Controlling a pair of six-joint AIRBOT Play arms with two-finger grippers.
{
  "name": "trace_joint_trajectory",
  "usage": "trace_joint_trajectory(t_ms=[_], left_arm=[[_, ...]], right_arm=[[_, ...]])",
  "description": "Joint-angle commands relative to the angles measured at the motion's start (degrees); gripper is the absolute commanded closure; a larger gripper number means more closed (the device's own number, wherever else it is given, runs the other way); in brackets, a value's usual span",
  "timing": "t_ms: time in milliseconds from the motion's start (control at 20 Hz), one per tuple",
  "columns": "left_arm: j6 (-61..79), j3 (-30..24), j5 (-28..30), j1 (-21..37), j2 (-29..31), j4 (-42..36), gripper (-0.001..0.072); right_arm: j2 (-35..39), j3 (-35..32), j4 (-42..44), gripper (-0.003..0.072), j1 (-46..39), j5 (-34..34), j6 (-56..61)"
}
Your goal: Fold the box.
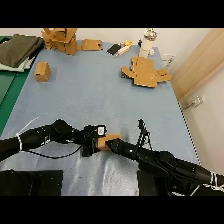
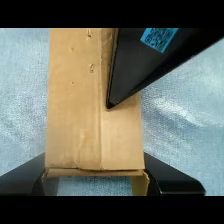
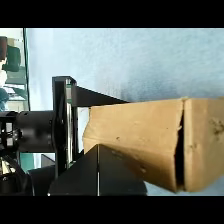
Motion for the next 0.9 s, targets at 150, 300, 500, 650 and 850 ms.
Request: trace_joint_trajectory(t_ms=[150, 300, 500, 650, 850], left_arm=[[0.0, 0.0, -0.1, 0.0, 0.0, -0.1, 0.0359], [0.0, 0.0, -0.1, 0.0, 0.0, -0.1, 0.0359], [0.0, 0.0, -0.1, 0.0, 0.0, -0.1, 0.0358], [0.0, 0.0, -0.1, 0.0, 0.0, -0.1, 0.0359], [0.0, 0.0, 0.0, 0.0, 0.0, -0.1, 0.0359]], right_arm=[[-4.3, -0.1, 0.2, 0.0684, 0.5, -1.5, 0.9], [-5.2, -0.1, 0.2, 0.0683, 0.5, -2.2, 0.9], [-5.2, -0.1, -1.7, 0.0684, 0.5, -2.2, 0.9], [-4.0, 0.9, -6.4, 0.0684, 0.5, -2.4, 0.7], [3.7, 4.9, -13.4, 0.0685, -0.2, -11.7, 0.7]])
